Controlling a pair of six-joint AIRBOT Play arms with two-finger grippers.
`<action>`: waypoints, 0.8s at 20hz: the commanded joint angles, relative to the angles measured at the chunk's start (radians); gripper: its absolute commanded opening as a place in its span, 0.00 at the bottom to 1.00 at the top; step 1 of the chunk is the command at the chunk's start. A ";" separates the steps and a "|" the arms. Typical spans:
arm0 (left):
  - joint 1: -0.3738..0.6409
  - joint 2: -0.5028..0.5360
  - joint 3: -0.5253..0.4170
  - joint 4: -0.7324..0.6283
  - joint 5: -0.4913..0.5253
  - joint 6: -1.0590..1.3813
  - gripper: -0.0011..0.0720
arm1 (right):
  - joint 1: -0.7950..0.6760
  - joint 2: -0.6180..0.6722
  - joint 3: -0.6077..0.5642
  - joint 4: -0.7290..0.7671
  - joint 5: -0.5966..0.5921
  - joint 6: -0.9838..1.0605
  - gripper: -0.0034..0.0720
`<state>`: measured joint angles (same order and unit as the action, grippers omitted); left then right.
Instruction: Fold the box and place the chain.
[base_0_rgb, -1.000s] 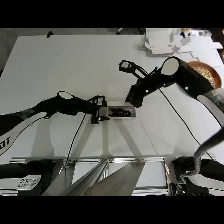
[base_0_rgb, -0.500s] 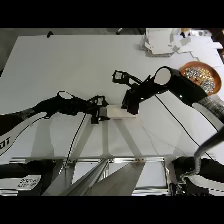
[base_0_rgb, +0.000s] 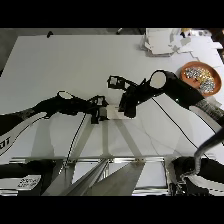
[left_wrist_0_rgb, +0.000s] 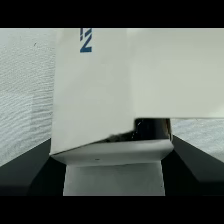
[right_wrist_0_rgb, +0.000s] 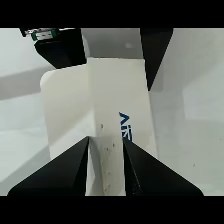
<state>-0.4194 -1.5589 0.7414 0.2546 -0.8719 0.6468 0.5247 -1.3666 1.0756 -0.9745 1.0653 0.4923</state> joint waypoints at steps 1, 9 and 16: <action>0.000 0.000 0.001 0.000 0.000 0.000 0.26 | 0.004 0.008 -0.001 -0.009 -0.002 -0.031 0.37; 0.000 0.000 0.001 0.000 0.000 0.000 0.26 | 0.058 0.016 -0.001 -0.118 -0.067 -0.056 0.38; 0.000 0.000 0.001 0.000 0.000 0.000 0.26 | 0.091 0.016 -0.002 -0.120 -0.075 -0.053 0.38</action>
<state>-0.4191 -1.5589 0.7414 0.2546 -0.8722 0.6472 0.6014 -1.3514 1.0748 -1.0874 1.0019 0.4393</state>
